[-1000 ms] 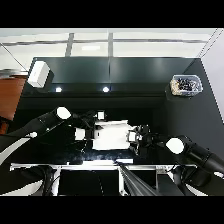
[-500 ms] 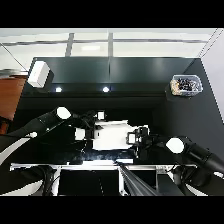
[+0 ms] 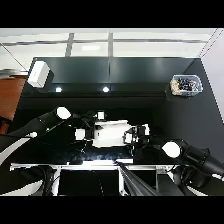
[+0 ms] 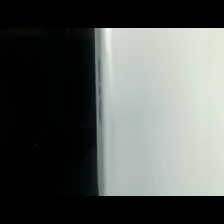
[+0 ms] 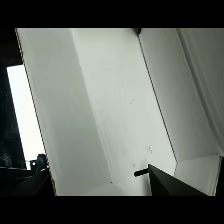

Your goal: Fold the box and place the chain.

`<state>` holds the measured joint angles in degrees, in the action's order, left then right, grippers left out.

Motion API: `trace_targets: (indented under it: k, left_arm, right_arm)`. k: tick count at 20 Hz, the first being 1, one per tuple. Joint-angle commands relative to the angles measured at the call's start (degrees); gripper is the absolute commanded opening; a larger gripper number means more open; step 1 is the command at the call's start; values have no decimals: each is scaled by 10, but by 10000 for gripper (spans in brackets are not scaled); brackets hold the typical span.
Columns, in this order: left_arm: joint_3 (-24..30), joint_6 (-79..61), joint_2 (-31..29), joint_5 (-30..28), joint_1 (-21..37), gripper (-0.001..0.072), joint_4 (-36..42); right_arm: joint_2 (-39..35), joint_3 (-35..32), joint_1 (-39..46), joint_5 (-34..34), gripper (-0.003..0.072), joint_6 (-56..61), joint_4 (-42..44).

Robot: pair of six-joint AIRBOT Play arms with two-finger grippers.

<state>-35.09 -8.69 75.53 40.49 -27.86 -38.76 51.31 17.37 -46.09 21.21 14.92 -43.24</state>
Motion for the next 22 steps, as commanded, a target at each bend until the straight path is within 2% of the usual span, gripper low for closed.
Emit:
trace_targets:
  k: [1, 8, 13, 14, 15, 18, 19, 22]
  left_arm:
    - [0, 0, 0, 0, 0, 33, 0]
    - [0, 0, 0, 0, 0, 33, 0]
    - [0, 0, 0, 0, 0, 32, 0]
    - [0, 0, 0, 0, 0, 33, 0]
    - [0, 0, 0, 0, 0, 33, 0]
    - [0, 0, 0, 0, 0, 33, 0]
    - [0, 0, 0, 0, 0, 33, 0]
    - [0, 0, 0, 0, 0, 33, 0]
  right_arm:
    - [0, 1, -5, -22, 711, 14, 1]
    - [-31, 6, -2, -18, 712, 51, -5]
    - [-33, 27, 52, 1, 710, 62, -5]
    - [-33, 34, 69, 26, 691, 63, -5]
    - [-33, 39, 82, 52, 640, 62, -14]
    - [-33, 42, 97, 86, 645, 34, -40]
    - [-33, 42, 100, 81, 720, 34, -39]
    - [-33, 42, 100, 44, 720, 10, -39]
